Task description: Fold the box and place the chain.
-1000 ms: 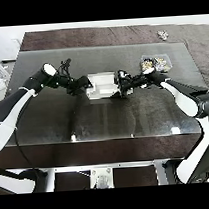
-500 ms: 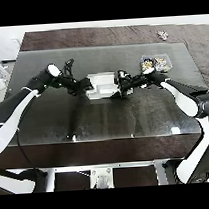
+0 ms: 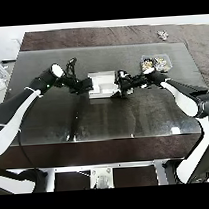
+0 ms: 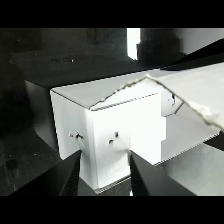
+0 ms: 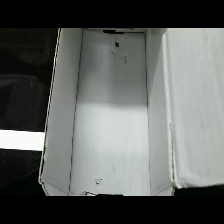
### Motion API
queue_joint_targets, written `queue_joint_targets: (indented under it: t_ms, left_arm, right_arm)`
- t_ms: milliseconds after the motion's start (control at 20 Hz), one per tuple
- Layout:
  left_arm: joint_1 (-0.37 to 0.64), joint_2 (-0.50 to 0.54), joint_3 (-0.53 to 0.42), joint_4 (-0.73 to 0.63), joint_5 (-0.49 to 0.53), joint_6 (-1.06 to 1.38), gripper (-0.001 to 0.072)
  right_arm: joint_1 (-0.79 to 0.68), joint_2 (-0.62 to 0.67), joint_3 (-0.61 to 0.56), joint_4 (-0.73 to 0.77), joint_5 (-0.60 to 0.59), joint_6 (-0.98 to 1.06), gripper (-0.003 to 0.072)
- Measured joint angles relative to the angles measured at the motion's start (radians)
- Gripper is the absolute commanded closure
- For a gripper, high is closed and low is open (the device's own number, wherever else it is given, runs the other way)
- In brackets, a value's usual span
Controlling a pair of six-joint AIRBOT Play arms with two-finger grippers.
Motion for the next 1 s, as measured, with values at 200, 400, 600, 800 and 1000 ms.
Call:
queue_joint_targets:
  t_ms: [200, 400, 600, 800, 1000]
  left_arm:
    - [-0.01, -0.029, 0.032, 0.034, -0.027, -0.03, 0.0345]
    - [-0.035, -0.072, 0.108, 0.125, -0.086, -0.109, 0.0345]
    - [-0.058, -0.117, 0.185, 0.192, -0.137, -0.163, 0.0345]
    - [-0.082, -0.161, 0.254, 0.249, -0.18, -0.212, 0.0345]
    - [-0.102, -0.188, 0.302, 0.315, -0.222, -0.259, 0.0345]
  right_arm:
    - [0.0, 0.0, 0.0, 0.0, 0.0, 0.0, 0.0096]
    - [0.0, 0.0, 0.0, 0.0, 0.001, 0.0, 0.0096]
    - [0.0, 0.0, 0.0, 0.0, 0.001, 0.0, 0.0096]
    - [0.0, 0.0, 0.0, 0.0, 0.0, 0.0, 0.0096]
    - [0.0, 0.0, 0.0, 0.001, 0.001, 0.0, 0.0096]
